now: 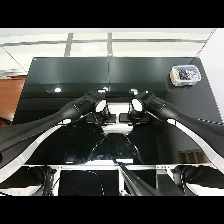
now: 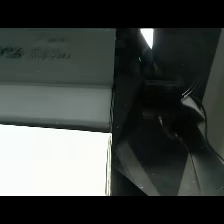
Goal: Fold the box and place the chain.
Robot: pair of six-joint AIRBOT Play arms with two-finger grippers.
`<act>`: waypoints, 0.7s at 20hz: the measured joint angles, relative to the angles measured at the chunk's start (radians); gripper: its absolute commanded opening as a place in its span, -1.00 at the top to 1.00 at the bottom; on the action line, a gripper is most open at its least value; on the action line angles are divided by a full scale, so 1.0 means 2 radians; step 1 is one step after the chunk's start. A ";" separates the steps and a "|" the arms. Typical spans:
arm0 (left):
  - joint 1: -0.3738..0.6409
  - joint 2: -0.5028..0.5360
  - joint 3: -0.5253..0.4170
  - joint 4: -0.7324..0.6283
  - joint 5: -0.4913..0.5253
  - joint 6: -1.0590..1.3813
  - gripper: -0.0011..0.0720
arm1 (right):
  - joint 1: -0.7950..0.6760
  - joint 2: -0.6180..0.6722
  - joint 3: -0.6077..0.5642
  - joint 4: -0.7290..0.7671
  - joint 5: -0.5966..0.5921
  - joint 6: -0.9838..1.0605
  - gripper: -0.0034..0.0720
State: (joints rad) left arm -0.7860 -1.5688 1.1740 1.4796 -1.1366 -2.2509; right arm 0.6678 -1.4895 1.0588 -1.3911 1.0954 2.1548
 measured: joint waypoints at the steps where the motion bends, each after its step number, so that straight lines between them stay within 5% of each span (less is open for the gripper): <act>1: 0.000 0.000 0.000 0.000 0.002 0.000 0.90 | 0.000 0.001 0.000 0.000 0.001 -0.001 0.86; 3: 0.000 0.000 0.000 0.000 0.004 0.002 0.90 | -0.002 0.006 0.000 0.001 0.004 -0.004 0.12; 4: 0.000 0.000 0.000 0.000 0.004 0.002 0.90 | -0.004 0.011 0.000 0.001 0.003 -0.005 0.04; 10: 0.000 0.000 0.000 0.000 0.004 0.002 0.90 | -0.027 0.110 0.001 -0.011 0.038 -0.045 0.04; 14: 0.000 0.000 0.000 0.000 0.002 0.002 0.90 | -0.060 0.193 0.001 -0.122 0.033 -0.073 0.04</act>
State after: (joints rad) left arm -0.7860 -1.5688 1.1740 1.4799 -1.1328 -2.2475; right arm 0.5484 -1.1027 1.0615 -1.6360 1.1610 2.0094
